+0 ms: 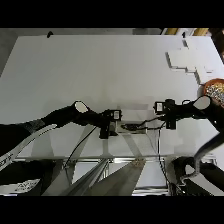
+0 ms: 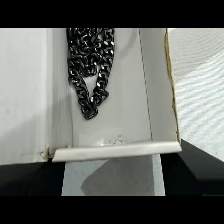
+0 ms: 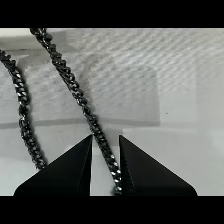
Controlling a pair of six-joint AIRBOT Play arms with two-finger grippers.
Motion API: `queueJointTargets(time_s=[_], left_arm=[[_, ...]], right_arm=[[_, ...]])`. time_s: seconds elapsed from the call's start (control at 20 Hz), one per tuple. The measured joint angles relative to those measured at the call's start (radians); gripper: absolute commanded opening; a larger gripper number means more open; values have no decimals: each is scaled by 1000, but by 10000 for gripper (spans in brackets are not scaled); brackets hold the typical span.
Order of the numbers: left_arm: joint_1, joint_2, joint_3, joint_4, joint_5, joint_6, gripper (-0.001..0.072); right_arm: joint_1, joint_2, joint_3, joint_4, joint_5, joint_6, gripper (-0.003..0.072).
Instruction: Fold the box and place the chain.
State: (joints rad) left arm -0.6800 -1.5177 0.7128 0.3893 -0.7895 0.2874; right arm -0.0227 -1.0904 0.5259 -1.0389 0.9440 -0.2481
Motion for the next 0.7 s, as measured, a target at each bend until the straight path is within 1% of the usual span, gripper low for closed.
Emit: queueJointTargets(time_s=[0.35, 0.4, 0.45, 0.5, 0.7], left_arm=[[0, 0, 0, 0, 0, 0, 289], [0, 0, 0, 0, 0, 0, 289], [0, 0, 0, 0, 0, 0, 289], [0, 0, 0, 0, 0, 0, 289], [0, 0, 0, 0, 0, 0, 289]], right_arm=[[-1, -73, 0, 0, -16, -42, 171], [-1, -79, 0, 1, -20, -44, 129], [-1, -84, 2, 2, -19, -45, 65], [-2, -87, 1, 3, -21, -46, 20], [-1, -67, 0, -2, -21, -45, 20]])
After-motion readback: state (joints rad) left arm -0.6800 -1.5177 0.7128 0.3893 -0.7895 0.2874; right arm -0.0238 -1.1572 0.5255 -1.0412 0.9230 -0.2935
